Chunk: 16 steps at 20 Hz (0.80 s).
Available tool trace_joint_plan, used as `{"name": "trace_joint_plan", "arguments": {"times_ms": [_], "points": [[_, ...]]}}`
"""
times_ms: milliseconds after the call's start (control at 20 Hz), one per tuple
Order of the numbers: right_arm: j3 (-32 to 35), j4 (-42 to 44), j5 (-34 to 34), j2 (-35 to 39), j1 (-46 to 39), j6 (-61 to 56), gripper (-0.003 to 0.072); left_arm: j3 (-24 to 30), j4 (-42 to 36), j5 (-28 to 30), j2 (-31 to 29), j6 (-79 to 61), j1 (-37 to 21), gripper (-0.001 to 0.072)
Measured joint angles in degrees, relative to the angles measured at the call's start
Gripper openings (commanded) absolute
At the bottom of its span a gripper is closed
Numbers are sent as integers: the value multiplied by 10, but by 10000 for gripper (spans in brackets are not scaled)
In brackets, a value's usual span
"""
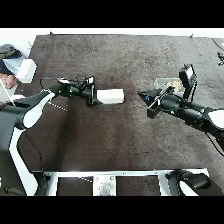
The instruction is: Fold the box and place the chain.
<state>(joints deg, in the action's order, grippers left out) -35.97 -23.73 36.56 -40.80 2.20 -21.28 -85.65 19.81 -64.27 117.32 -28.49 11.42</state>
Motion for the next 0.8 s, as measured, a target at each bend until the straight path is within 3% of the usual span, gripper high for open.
{"name": "trace_joint_plan", "arguments": {"times_ms": [250,500,650,800], "points": [[5,0,0,4,0,-38,-14,-1,-94,70,-51,7,-32,12],[6,0,8,4,0,-83,-14,-1,-135,264,-133,94,-102,12],[6,0,11,4,1,-93,-14,-1,-118,345,-151,211,-155,11],[6,0,13,4,1,-98,-14,0,-20,380,-157,363,-200,11]]}}
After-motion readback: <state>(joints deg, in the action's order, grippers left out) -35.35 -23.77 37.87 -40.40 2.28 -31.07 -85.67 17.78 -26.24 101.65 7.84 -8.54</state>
